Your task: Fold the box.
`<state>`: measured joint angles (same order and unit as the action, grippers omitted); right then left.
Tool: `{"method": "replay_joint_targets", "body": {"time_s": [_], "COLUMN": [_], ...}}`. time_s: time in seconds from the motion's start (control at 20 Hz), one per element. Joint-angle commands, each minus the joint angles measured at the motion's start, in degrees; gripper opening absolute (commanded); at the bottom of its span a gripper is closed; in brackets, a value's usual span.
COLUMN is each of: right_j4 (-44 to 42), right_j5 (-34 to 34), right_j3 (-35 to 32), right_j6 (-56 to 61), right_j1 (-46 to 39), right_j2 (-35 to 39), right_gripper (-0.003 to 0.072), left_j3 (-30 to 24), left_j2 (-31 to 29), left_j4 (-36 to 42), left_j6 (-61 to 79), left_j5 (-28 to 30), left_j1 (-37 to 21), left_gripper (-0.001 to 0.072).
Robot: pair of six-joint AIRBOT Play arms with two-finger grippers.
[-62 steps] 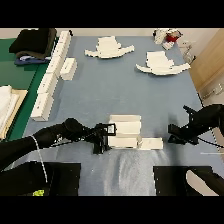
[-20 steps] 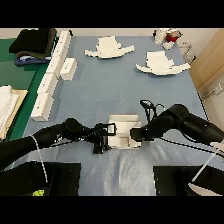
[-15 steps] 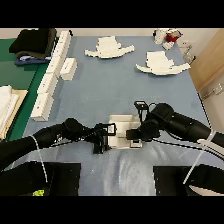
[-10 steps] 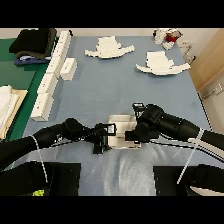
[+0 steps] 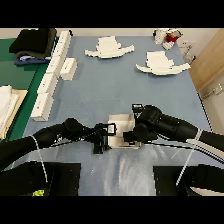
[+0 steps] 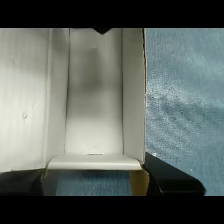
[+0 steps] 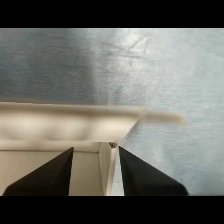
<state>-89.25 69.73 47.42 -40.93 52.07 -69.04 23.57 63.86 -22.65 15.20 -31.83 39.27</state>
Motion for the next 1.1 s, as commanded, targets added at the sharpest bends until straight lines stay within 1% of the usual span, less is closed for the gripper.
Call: {"method": "replay_joint_targets", "body": {"time_s": [0.0,0.15,0.25,0.3,0.35,0.4,0.45,0.55,0.6,0.65,0.7,0.75,0.8,0.85,0.9,0.95,1.05], "right_j4": [0.2,3.1,7.8,10.4,10.8,9.8,8.2,3.7,-1.1,-7.6,-17.3,-29.6,-41.3,-51.2,-58.4,-61.2,-61.5], "right_j5": [3.1,8.3,10.8,11.4,11.8,11.9,11.6,8.3,5.2,2.3,-0.7,-1.9,-0.4,2.6,6.5,9.1,11.1], "right_j3": [0.9,4.0,6.3,6.9,6.9,6.8,6.8,6.8,6.8,6.8,6.8,6.8,6.9,6.9,7.0,7.0,6.9], "right_j6": [0.4,0.4,0.4,0.3,-0.4,-2.8,-6.4,-14.6,-19.5,-25.0,-32.8,-43.5,-53.1,-61.5,-68.1,-71.5,-75.0], "right_j1": [-0.1,-0.3,-0.5,-1.9,-4.6,-8.7,-13.2,-23.0,-28.1,-32.8,-37.5,-41.7,-45.2,-47.9,-49.7,-50.4,-49.6], "right_j2": [1.3,4.2,7.0,8.5,9.7,10.1,9.9,7.5,5.4,3.1,0.1,-3.3,-6.8,-10.1,-13.3,-15.6,-18.9], "right_gripper": [0.0451,0.0450,0.0448,0.0405,0.0259,0.0092,0.0001,0.0001,0.0000,0.0000,0.0000,0.0000,0.0000,0.0000,0.0000,0.0000,0.0000], "left_j3": [0.0,0.0,0.0,0.0,0.0,0.0,0.0,0.0,0.0,0.0,0.0,0.0,0.0,0.0,0.0,0.0,0.0], "left_j2": [0.0,0.0,0.0,0.0,0.0,0.0,0.0,0.0,0.0,0.0,0.0,0.0,0.0,0.0,0.0,0.0,0.0], "left_j4": [-0.1,-0.1,-0.1,-0.1,-0.1,-0.1,-0.1,-0.1,-0.1,-0.1,-0.1,-0.1,-0.1,-0.1,-0.1,-0.1,-0.1], "left_j6": [-0.1,-0.1,-0.1,-0.1,-0.1,-0.1,-0.1,-0.1,-0.1,-0.1,-0.1,-0.1,-0.1,-0.1,-0.1,-0.1,-0.1], "left_j5": [-0.2,-0.2,-0.2,-0.2,-0.2,-0.2,-0.2,-0.2,-0.2,-0.2,-0.2,-0.2,-0.2,-0.2,-0.2,-0.2,-0.2], "left_j1": [0.0,0.0,0.0,0.0,0.0,0.0,0.0,0.0,0.0,0.0,0.0,0.0,0.0,0.0,0.0,0.0,0.0], "left_gripper": [0.0596,0.0597,0.0597,0.0597,0.0597,0.0597,0.0597,0.0596,0.0597,0.0596,0.0596,0.0597,0.0597,0.0597,0.0596,0.0597,0.0597]}}
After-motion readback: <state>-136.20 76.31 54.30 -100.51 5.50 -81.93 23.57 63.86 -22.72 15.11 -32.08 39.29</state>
